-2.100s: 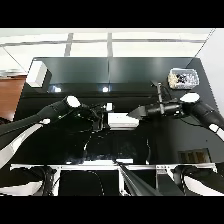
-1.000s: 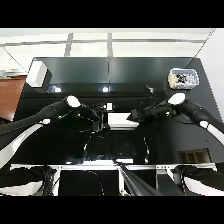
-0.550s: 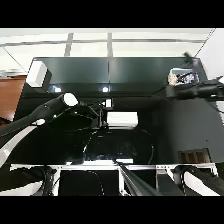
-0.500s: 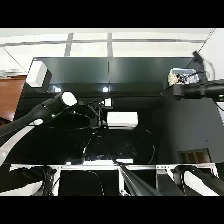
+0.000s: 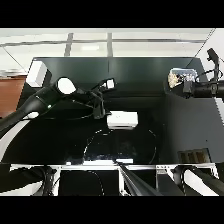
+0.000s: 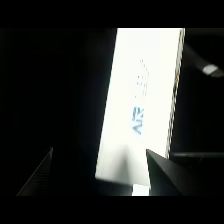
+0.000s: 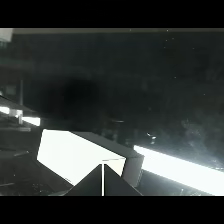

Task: Fold the box and place the chain.

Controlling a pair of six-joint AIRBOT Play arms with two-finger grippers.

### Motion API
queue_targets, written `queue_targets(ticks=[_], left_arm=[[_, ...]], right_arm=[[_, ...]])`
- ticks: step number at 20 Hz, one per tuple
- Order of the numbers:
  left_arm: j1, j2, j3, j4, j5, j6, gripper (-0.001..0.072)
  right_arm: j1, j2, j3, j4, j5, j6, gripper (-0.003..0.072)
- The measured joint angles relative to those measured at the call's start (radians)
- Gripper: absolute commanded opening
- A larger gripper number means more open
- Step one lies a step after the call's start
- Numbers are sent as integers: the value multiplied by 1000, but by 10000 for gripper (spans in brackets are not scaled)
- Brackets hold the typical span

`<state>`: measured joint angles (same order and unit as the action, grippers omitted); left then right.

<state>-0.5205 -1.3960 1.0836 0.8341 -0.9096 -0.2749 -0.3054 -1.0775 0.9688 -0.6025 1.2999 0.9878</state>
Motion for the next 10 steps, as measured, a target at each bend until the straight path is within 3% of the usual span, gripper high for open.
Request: queue_targets(ticks=[10], left_arm=[[-114, -142, 54, -48, 30, -47, 715]], right_arm=[[-3, 0, 0, -1, -3, -8, 13]])
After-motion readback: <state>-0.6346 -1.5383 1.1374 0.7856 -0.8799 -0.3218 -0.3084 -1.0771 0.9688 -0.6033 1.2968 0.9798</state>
